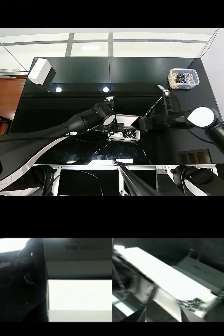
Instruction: Fold the box and place the chain.
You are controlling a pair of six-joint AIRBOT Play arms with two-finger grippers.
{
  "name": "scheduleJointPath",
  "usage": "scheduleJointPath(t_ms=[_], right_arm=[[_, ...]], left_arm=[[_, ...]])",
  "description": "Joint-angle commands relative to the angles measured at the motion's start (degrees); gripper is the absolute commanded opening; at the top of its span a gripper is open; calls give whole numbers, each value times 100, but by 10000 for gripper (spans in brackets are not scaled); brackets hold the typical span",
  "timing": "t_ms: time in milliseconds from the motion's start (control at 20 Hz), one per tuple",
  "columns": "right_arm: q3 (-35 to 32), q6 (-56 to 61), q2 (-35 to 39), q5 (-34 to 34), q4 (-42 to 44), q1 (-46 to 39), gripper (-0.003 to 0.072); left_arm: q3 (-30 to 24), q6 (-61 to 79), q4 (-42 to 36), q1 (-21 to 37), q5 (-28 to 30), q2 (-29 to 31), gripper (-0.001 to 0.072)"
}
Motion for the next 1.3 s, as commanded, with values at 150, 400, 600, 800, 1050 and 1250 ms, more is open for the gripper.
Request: scheduleJointPath(t_ms=[150, 400, 600, 800, 1050, 1250], right_arm=[[52, 114, 55, -592, -2520, -1808, 486], [83, 568, -1032, -2070, -3545, -2122, 695], [647, 710, -2236, -2983, -3659, -2087, 691], [1362, 758, -3099, -3097, -3932, -1974, 651], [1862, 1700, -3694, -2621, -4332, -1799, 532], [1980, 2184, -3886, -2310, -4332, -1727, 474]], left_arm=[[2, 2, 2, 2, 11, 4, 28], [2, 2, 2, 2, 7, 4, 28], [2, 2, 2, 2, 11, 4, 28], [2, 2, 2, 2, 9, 4, 28], [2, 2, 2, 2, 11, 4, 28], [2, 2, 2, 2, 9, 4, 28]])
